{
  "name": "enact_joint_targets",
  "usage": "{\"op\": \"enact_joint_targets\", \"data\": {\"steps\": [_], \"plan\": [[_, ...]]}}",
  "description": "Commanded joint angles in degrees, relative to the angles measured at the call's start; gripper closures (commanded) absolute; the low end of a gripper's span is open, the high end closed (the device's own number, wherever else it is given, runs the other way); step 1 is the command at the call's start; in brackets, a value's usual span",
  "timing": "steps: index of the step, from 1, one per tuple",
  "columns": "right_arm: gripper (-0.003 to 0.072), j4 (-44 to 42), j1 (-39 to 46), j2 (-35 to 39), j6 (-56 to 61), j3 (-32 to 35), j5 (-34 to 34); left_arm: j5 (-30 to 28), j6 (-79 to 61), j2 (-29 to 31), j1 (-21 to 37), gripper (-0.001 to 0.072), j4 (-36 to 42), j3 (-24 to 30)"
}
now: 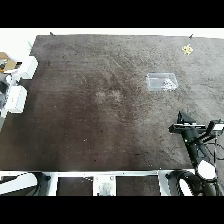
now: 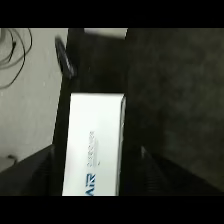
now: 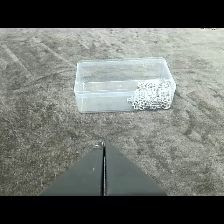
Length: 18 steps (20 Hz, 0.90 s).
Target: Fold the box and place the chain.
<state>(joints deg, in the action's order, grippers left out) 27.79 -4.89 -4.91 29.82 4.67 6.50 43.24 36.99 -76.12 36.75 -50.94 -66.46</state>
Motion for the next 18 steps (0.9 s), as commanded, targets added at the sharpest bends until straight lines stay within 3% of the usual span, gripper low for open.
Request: {"op": "enact_joint_targets", "data": {"steps": [1, 2, 3, 6, 8, 11, 18], "plan": [[0.0686, 0.0, 0.0, 0.0, 0.0, 0.0, 0.0, 3.8, -2.1, 5.6, -0.1, 0.051, 16.0, -3.1], [0.0686, 0.0, 0.0, 0.0, 0.0, 0.0, 0.0, 4.0, -4.5, 7.2, -0.1, 0.0652, 20.3, -3.1], [0.0686, 0.0, 0.0, 0.0, 0.0, 0.0, 0.0, 3.9, -5.2, 8.7, -0.1, 0.0699, 22.9, -3.1], [0.0686, 0.0, 0.0, 0.0, 0.0, 0.0, 0.0, -1.0, -9.6, 14.3, -3.6, 0.0704, 24.1, -1.8], [0.0686, 0.0, 0.0, 0.0, 0.0, 0.0, 0.0, -7.8, -13.5, 20.4, -8.2, 0.0705, 24.7, 2.3], [0.0686, 0.0, 0.0, 0.0, 0.0, 0.0, 0.0, -17.6, -21.7, 30.4, -14.6, 0.0704, 32.6, 12.9], [0.0686, 0.0, 0.0, 0.0, 0.0, 0.0, 0.0, -24.5, -50.7, 55.5, -26.2, 0.0705, 59.8, 45.0]]}}
